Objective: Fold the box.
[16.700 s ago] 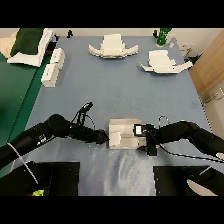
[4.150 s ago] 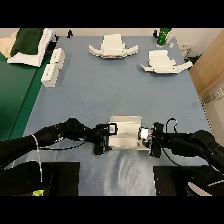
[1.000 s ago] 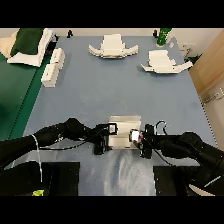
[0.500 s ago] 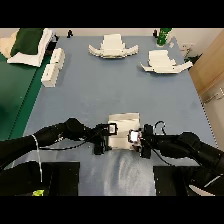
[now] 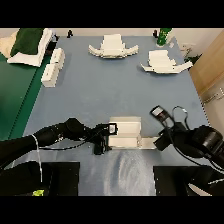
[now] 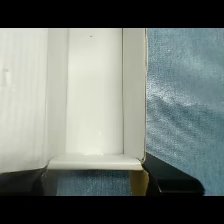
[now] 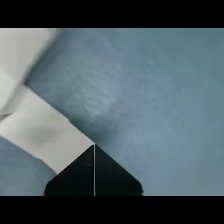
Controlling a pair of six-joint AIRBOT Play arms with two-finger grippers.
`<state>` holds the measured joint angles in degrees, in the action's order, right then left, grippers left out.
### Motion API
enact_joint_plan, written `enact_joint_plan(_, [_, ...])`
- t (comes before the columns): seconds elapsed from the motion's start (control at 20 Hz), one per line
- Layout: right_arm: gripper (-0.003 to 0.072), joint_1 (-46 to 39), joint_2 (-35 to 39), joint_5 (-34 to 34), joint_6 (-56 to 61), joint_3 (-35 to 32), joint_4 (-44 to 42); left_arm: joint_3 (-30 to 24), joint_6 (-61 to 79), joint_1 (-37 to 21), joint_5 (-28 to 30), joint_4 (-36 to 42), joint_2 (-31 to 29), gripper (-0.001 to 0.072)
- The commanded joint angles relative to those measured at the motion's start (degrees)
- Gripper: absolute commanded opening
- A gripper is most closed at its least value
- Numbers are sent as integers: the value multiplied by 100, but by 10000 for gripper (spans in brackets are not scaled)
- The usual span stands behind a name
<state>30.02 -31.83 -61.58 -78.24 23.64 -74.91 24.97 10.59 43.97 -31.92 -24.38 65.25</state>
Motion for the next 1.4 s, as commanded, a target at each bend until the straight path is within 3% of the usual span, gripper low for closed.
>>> enact_joint_plan(0.0, [2, -809, 149, -872, 2621, 66, 645, 4, 7, -2, 0, -2, 0, 383])
enact_joint_plan(0.15, [1, -1886, -160, -728, 2363, 55, -240, 4, 7, -2, 0, -2, 0, 383])
enact_joint_plan(0.4, [1, -3517, -925, -243, 319, 0, -2699, 4, 7, -2, 0, -2, 0, 383])
enact_joint_plan(0.55, [1, -4000, -1425, -229, -413, -144, -3152, 4, 7, -2, 0, -2, 0, 383])
enact_joint_plan(0.85, [0, -4140, -1690, -584, -2052, -157, -4739, 4, 7, -2, 0, -2, 0, 383])
enact_joint_plan(1.35, [0, -4092, -1930, -264, -2750, -358, -5215, 4, 7, -2, 2, -2, 0, 383])
